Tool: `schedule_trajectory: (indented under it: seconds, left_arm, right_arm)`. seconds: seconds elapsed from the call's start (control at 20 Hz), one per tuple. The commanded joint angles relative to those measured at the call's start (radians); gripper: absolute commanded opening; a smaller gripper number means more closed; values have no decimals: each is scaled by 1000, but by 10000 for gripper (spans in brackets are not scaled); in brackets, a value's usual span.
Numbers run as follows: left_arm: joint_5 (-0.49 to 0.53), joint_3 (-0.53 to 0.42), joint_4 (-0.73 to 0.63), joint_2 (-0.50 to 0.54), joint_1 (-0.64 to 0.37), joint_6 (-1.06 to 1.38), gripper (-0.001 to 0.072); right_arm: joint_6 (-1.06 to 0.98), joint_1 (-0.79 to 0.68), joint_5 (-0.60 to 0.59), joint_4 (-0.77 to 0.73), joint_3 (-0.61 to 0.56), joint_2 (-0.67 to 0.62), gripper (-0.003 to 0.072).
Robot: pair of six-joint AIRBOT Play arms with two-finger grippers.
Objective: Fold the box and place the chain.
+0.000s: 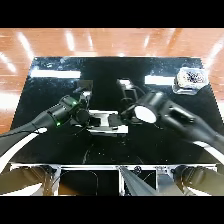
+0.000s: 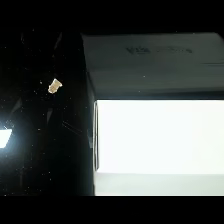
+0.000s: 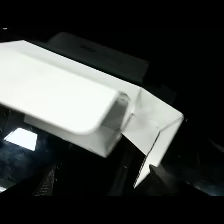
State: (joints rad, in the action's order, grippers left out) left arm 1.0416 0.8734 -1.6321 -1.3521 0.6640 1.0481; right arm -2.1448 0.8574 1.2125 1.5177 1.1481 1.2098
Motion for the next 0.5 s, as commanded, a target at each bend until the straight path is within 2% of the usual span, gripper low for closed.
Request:
schedule_trajectory:
  seconds: [0.0, 0.15, 0.25, 0.3, 0.35, 0.4, 0.45]
  left_arm:
    - [5, 0, -1, 0, 0, 0, 25]
    - [5, 0, -3, 0, 0, 0, 25]
    - [4, 0, -3, 0, 0, 0, 25]
    - [5, 0, -3, 0, 0, 0, 25]
    - [5, 0, -3, 0, 0, 0, 25]
    - [5, 0, -3, 0, 0, 0, 25]
    - [5, 0, -3, 0, 0, 0, 25]
  right_arm:
    - [21, -68, 67, 50, -96, -153, 713]
    - [-22, -201, 109, 121, -290, -315, 713]
    - [-23, -324, 81, 105, -424, -379, 711]
    - [7, -378, 32, 44, -478, -384, 654]
    - [71, -415, -51, -57, -527, -381, 408]
    - [160, -433, -167, -183, -575, -378, 88]
    - [227, -433, -260, -285, -610, -365, 37]
